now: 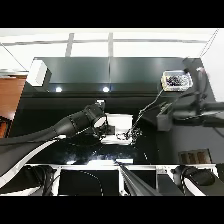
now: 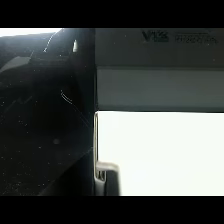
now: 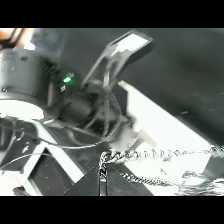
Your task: Fold the box and place the chain.
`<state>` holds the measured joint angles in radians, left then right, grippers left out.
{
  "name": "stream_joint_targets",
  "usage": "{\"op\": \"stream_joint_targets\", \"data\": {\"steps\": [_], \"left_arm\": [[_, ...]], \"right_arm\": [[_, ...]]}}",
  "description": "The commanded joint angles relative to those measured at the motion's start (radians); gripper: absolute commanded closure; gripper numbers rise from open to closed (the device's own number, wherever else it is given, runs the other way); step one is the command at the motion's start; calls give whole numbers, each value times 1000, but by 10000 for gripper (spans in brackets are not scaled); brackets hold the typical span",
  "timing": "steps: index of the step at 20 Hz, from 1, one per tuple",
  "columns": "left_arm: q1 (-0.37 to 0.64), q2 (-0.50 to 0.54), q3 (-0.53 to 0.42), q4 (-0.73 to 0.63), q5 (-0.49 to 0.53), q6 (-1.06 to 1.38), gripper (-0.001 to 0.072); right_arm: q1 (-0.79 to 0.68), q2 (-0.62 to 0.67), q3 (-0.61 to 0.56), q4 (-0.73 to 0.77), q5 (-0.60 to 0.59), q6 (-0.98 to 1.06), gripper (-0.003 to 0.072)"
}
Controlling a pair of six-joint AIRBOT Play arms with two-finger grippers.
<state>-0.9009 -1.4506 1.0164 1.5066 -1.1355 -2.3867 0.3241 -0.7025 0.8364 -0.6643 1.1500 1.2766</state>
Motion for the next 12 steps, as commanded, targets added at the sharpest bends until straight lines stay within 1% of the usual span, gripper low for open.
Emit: {"op": "stream_joint_targets", "data": {"steps": [1, 3, 5, 12], "left_arm": [[0, -1, 0, 0, 0, 0, 678], [0, -1, 0, 0, 0, 0, 677], [0, -1, 0, 0, 0, 0, 678], [0, -1, 0, 0, 0, 0, 678]], "right_arm": [[114, -3, -92, 33, -152, 26, 678], [144, -10, -124, 70, -220, 26, 678], [165, -24, -137, 69, -257, 26, 678], [171, -151, -141, 32, -272, 21, 678]]}}
